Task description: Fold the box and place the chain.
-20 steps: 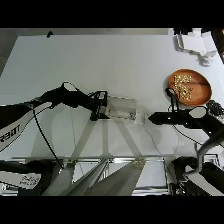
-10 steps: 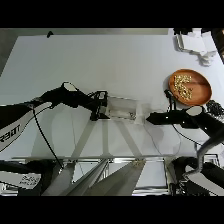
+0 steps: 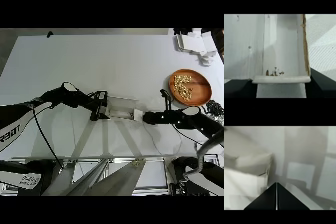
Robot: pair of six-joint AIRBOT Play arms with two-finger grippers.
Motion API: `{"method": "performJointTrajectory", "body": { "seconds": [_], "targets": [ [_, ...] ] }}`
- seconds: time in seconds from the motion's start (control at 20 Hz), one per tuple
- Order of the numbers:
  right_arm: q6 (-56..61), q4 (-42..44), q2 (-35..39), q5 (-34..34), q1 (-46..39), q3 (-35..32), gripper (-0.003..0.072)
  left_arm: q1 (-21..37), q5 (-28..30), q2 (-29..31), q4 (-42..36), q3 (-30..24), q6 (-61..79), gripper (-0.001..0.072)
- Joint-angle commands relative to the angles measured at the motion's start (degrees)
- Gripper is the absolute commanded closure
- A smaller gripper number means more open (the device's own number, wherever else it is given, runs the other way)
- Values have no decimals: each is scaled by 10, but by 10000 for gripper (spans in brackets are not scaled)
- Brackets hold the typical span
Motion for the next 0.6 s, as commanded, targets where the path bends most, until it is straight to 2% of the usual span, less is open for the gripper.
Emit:
{"method": "performJointTrajectory", "body": {
  "seconds": [0.0,0.15,0.35,0.55],
  "targets": [
    [-3,9,30,23,-9,1,688,1,1,1,-3,1,0,492],
    [-3,9,54,44,-25,1,686,0,0,1,-4,1,0,492],
    [-4,59,59,86,-24,1,683,0,0,1,-4,1,0,492],
    [-4,66,59,83,-8,1,683,0,1,1,-4,1,0,492]
  ]
}}
